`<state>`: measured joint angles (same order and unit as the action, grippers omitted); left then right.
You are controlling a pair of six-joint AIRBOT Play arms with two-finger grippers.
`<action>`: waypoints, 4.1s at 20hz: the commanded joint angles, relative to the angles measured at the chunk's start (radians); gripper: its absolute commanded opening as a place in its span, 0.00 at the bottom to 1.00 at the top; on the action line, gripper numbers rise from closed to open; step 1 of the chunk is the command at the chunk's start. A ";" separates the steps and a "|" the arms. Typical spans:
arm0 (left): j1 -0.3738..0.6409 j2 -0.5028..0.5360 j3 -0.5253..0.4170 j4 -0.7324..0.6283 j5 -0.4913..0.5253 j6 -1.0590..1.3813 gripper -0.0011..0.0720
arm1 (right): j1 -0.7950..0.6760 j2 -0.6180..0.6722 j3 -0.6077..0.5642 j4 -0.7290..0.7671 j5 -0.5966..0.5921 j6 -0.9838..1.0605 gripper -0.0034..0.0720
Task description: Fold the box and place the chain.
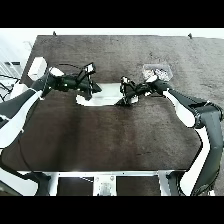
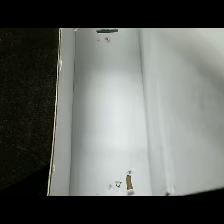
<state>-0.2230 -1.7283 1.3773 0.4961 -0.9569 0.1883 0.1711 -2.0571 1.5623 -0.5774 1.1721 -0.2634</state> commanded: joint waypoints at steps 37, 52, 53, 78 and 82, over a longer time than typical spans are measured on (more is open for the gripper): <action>0.060 -0.063 0.232 0.428 -0.272 -0.252 0.97 | -0.001 0.001 0.000 0.000 0.000 0.000 0.61; 0.049 -0.118 0.161 0.440 -0.169 -0.231 0.97 | -0.001 0.001 0.000 0.000 0.000 0.000 0.61; 0.041 -0.127 0.161 0.440 -0.169 -0.229 0.97 | -0.001 0.001 0.000 0.000 0.000 0.000 0.61; -0.007 -0.182 0.161 0.239 -0.127 -0.064 0.33 | -0.001 0.001 0.000 0.000 0.000 0.000 0.61; -0.007 -0.191 0.161 0.166 -0.116 -0.014 0.33 | -0.001 0.001 0.000 0.000 0.000 0.000 0.61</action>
<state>-0.2295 -1.9121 1.5383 0.7197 -1.0805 0.1390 0.1703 -2.0571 1.5623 -0.5777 1.1721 -0.2634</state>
